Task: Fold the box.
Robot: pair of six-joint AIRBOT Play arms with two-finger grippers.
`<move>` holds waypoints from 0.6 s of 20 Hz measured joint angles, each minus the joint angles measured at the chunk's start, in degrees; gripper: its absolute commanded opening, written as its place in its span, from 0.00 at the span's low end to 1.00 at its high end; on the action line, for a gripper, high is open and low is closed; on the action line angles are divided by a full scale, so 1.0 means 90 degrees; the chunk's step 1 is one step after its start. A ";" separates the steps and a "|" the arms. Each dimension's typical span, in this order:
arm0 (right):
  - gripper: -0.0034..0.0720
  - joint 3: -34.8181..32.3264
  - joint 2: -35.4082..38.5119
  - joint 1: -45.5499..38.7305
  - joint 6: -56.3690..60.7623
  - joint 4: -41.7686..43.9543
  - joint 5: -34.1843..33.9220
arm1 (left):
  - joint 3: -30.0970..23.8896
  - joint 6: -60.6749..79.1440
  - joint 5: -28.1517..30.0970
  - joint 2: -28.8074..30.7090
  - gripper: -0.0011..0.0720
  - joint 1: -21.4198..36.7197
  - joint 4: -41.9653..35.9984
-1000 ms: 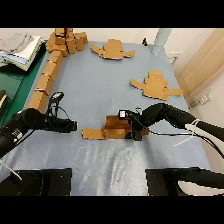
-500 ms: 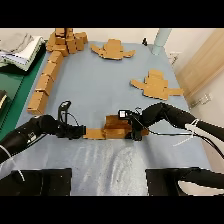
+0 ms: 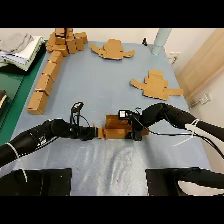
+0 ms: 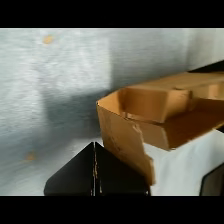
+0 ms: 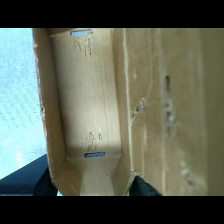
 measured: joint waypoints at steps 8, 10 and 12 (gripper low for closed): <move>0.65 0.0000 0.0000 0.0000 0.0000 0.0000 0.0002 | 0.0279 0.0231 -0.0381 -0.0002 0.41 0.0342 -0.0311; 0.65 0.0000 0.0000 0.0000 0.0000 0.0000 0.0000 | 0.0384 0.0253 -0.0495 -0.0002 0.45 0.0486 -0.0338; 0.65 0.0000 0.0000 0.0000 0.0000 0.0000 0.0000 | 0.0500 0.0376 -0.0568 -0.0002 0.69 0.0571 -0.0435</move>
